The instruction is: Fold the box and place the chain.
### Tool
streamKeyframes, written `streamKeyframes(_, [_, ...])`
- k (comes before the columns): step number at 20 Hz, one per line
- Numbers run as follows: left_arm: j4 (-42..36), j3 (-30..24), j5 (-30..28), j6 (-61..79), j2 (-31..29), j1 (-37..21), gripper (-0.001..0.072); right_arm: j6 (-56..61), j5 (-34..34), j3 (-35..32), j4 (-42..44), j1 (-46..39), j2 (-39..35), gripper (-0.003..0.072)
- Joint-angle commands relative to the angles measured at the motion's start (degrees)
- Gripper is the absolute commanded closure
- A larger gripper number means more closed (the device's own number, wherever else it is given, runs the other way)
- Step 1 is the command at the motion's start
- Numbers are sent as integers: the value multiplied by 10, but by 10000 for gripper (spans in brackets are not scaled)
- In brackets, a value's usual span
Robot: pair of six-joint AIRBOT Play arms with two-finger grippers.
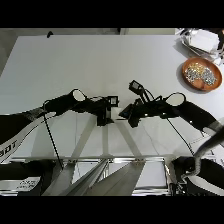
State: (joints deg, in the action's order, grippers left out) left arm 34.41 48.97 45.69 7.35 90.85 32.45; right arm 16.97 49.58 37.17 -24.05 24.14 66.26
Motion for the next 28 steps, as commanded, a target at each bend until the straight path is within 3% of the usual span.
streamKeyframes(1, [0,1,-13,2,0,0,457,116,3,27,-85,0,-74,680])
streamKeyframes(5, [-1,1,0,2,0,1,457,362,40,35,-352,0,-172,680])
streamKeyframes(8, [-2,1,1,1,0,1,479,508,135,35,-525,0,-217,680])
streamKeyframes(9, [-2,1,1,-3,-1,1,625,526,171,35,-550,0,-222,680])
streamKeyframes(10, [1,1,3,-1,-6,0,703,536,200,35,-560,0,-223,680])
streamKeyframes(12, [2,1,2,-21,-29,-10,706,537,236,35,-561,0,-223,680])
streamKeyframes(16, [37,1,0,-121,-111,-70,706,537,232,35,-561,0,-223,679])
streamKeyframes(21, [143,1,29,-270,-222,-200,707,537,229,35,-561,0,-223,679])
streamKeyframes(28, [227,0,74,-404,-339,-427,707,537,228,35,-561,0,-223,679])
